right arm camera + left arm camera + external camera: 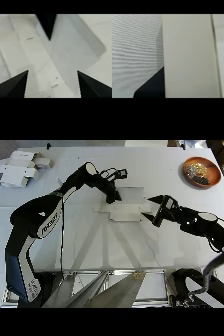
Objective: Fold the box and place the chain.
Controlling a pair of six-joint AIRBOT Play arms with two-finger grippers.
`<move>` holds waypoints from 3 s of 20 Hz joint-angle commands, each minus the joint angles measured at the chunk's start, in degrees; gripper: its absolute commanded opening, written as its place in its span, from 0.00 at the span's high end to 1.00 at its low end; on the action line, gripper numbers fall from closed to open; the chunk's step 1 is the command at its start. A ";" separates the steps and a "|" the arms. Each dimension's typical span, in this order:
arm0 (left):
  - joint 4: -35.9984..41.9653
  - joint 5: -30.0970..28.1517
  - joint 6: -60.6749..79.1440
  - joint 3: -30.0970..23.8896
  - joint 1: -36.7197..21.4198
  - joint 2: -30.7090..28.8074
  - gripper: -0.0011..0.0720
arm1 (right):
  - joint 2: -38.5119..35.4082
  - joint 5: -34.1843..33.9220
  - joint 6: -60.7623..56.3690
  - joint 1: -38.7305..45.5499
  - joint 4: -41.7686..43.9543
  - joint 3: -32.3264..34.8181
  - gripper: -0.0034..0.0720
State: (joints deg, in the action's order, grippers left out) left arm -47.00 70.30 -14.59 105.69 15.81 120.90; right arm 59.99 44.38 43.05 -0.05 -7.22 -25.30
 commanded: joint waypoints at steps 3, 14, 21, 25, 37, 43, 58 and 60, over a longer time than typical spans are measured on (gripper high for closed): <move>0.00 -0.02 0.00 -0.04 0.00 0.04 0.97 | 3.08 2.01 0.83 1.40 -11.21 -0.04 0.04; 0.00 -0.02 0.00 -0.02 0.00 0.04 0.97 | 9.38 -3.72 12.26 1.90 -10.99 -0.04 0.04; 0.00 -0.02 0.00 -0.02 0.00 0.04 0.97 | 13.03 -4.81 17.59 0.00 -1.75 -0.04 0.04; 0.00 -0.02 0.00 -0.02 0.00 0.04 0.97 | 13.84 -6.73 20.39 -1.66 2.86 -0.04 0.04; 0.00 -0.02 0.00 -0.02 0.00 0.04 0.97 | 13.84 -8.00 13.70 -1.66 2.67 -5.40 0.04; 0.00 -0.02 0.00 -0.02 0.00 0.04 0.97 | 15.67 -4.33 2.58 -0.35 -2.97 -9.66 0.04; 0.00 -0.02 -0.02 -0.02 0.00 0.04 0.97 | 28.17 6.23 -8.72 0.66 -14.05 -25.07 0.04; 0.00 -0.02 0.00 -0.02 0.00 0.04 0.97 | 28.74 7.34 -9.29 0.59 -15.02 -25.07 0.04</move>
State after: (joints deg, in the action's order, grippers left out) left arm -47.00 70.30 -14.61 105.69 15.81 120.90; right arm 87.57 49.39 35.68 0.58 -20.23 -49.39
